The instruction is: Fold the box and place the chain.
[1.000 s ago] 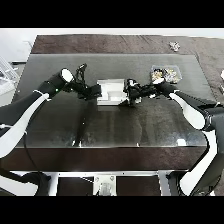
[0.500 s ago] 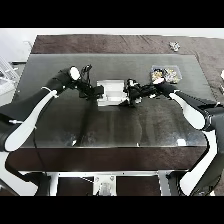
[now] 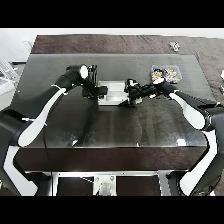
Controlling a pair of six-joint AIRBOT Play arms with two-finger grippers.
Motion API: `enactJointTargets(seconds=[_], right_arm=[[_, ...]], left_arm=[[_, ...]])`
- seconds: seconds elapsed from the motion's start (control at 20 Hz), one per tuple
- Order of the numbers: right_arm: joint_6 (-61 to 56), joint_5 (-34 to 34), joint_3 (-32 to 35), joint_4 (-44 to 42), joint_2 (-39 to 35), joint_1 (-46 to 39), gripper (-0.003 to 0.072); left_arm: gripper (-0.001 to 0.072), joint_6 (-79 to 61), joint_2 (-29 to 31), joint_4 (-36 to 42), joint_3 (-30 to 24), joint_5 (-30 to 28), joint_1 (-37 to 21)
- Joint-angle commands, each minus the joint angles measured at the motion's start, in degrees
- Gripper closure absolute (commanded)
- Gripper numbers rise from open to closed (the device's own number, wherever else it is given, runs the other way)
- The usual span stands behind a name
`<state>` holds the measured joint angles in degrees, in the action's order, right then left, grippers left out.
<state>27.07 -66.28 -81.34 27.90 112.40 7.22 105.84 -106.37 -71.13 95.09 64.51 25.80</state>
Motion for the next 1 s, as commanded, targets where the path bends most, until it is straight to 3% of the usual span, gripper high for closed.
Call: enactJointTargets(seconds=[0.0,0.5,0.95], right_arm=[[0.0,0.0,0.0,0.0,0.0,0.0,0.0096],[0.0,0.0,0.0,0.0,0.0,0.0,0.0096],[0.0,0.0,0.0,0.0,0.0,0.0,0.0096]], left_arm=[[0.0345,2.3,-0.9,-3.8,1.6,2.3,0.5],[0.0345,8.0,-4.4,-8.9,7.2,8.5,1.1],[0.0346,11.1,-7.3,-11.3,12.0,10.6,3.1]])
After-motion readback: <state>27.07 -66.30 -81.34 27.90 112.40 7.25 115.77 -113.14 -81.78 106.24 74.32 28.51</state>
